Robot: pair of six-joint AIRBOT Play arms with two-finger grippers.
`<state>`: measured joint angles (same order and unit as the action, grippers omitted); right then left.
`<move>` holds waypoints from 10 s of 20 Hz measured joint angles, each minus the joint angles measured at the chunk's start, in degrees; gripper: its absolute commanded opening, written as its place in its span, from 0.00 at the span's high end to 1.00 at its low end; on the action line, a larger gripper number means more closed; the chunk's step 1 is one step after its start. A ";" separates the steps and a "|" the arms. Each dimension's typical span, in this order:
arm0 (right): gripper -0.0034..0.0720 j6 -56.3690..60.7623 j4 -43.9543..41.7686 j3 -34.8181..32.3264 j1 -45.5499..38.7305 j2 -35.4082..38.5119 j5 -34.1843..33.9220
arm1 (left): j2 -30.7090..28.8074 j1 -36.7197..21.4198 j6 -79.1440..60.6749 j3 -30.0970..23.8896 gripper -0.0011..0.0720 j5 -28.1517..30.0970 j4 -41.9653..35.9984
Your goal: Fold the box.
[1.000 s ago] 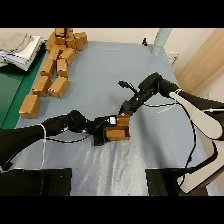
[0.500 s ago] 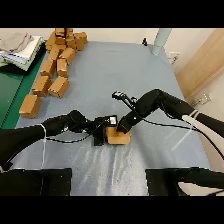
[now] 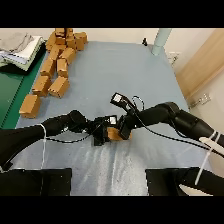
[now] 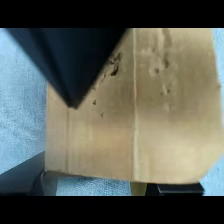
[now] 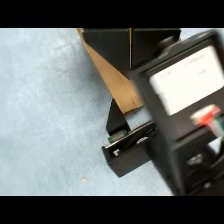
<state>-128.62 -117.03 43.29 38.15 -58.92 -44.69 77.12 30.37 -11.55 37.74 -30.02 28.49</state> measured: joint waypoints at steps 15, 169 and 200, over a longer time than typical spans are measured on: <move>0.46 -7.06 17.00 -15.54 10.71 15.23 14.08 | 0.00 0.00 0.00 0.00 0.44 0.00 -0.02; 0.58 8.83 51.63 -14.36 19.32 8.39 18.86 | 0.07 0.00 -0.02 0.07 0.44 0.02 0.00; 0.79 9.05 47.04 -14.36 19.80 10.97 16.65 | 0.07 0.00 -0.02 0.07 0.44 0.02 0.00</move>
<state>-119.57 -70.00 28.93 57.95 -47.94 -28.03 77.19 30.37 -11.57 37.80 -30.00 28.49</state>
